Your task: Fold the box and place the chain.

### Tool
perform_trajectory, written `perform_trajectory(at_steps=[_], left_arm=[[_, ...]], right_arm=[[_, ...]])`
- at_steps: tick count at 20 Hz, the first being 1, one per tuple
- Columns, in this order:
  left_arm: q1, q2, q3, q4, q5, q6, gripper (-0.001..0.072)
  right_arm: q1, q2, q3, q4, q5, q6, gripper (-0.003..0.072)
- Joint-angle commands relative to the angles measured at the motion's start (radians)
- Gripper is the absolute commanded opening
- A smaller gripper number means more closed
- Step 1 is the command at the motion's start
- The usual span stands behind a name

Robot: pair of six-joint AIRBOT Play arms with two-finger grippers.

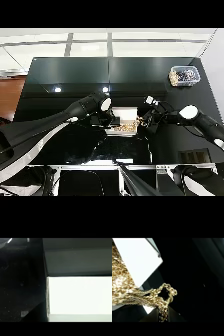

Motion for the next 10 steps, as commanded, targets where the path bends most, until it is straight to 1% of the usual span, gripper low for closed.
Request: perform_trajectory(at_steps=[1,4,6,7,8,10], left_arm=[[0.000,0.000,0.000,0.000,0.003,0.001,0.0029],[0.000,0.000,0.000,0.003,0.005,0.001,0.0029],[0.000,0.000,0.000,0.003,0.005,0.000,0.0029],[0.000,0.000,0.000,0.003,0.005,0.001,0.0029],[0.000,0.000,0.000,0.003,0.005,0.000,0.0029],[0.000,0.000,0.000,0.003,0.005,0.000,0.0029]], right_arm=[[0.000,0.202,0.004,-0.101,0.156,0.291,0.0020],[0.000,0.382,0.047,-0.076,0.268,0.434,0.0020],[0.000,0.461,0.088,-0.013,0.279,0.490,0.0020],[0.000,0.480,0.102,0.050,0.275,0.511,0.0021],[0.000,0.484,0.105,0.145,0.270,0.517,0.0020],[0.012,0.468,0.105,0.281,0.251,0.517,0.0020]])
